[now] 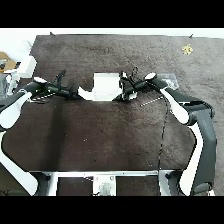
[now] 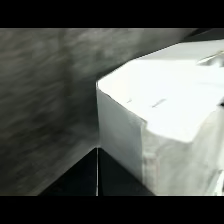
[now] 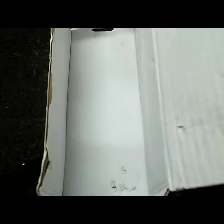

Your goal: Fold the box and place the chain.

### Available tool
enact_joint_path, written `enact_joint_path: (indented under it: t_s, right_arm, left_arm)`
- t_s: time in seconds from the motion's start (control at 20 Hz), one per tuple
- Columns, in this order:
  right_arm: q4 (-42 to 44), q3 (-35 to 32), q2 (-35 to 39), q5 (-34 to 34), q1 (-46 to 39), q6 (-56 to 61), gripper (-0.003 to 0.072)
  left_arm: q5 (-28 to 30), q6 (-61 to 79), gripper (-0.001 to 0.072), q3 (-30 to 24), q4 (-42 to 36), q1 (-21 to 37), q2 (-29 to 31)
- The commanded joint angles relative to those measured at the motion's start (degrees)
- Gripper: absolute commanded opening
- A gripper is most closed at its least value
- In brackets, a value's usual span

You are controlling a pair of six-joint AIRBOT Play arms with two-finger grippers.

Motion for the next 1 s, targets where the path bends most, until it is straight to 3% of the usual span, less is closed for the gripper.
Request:
enact_joint_path:
  t_s: [0.0,0.1,0.15,0.2,0.25,0.7,0.95]
  right_arm:
    - [0.02,0.00,0.02,0.02,0.07,0.02,0.0456]
    - [0.02,0.00,0.02,0.00,0.07,0.02,0.0456]
    - [0.00,0.00,0.02,0.00,0.07,0.02,0.0456]
    - [0.02,0.00,0.02,0.02,0.07,0.02,0.0456]
    - [0.00,0.00,0.02,0.02,0.07,0.02,0.0456]
    - [0.00,0.00,0.02,0.02,0.07,0.02,0.0456]
    - [0.00,0.00,0.02,0.00,0.07,0.02,0.0456]
  left_arm:
    - [-2.14,1.90,0.0011,-0.13,-5.27,-0.46,-0.15]
    - [-3.39,2.08,0.0031,-0.13,-7.06,-0.46,-0.15]
    - [-3.50,2.58,0.0266,-0.13,-7.96,-0.46,-0.15]
    - [-3.56,2.58,0.0383,-0.13,-8.37,-0.57,-0.15]
    - [-3.78,3.39,0.0354,-0.13,-8.41,-0.90,-0.15]
    - [2.38,1.51,0.0355,4.72,-5.14,-6.54,-0.11]
    - [3.50,-7.72,0.0355,10.47,6.34,-9.22,-0.11]
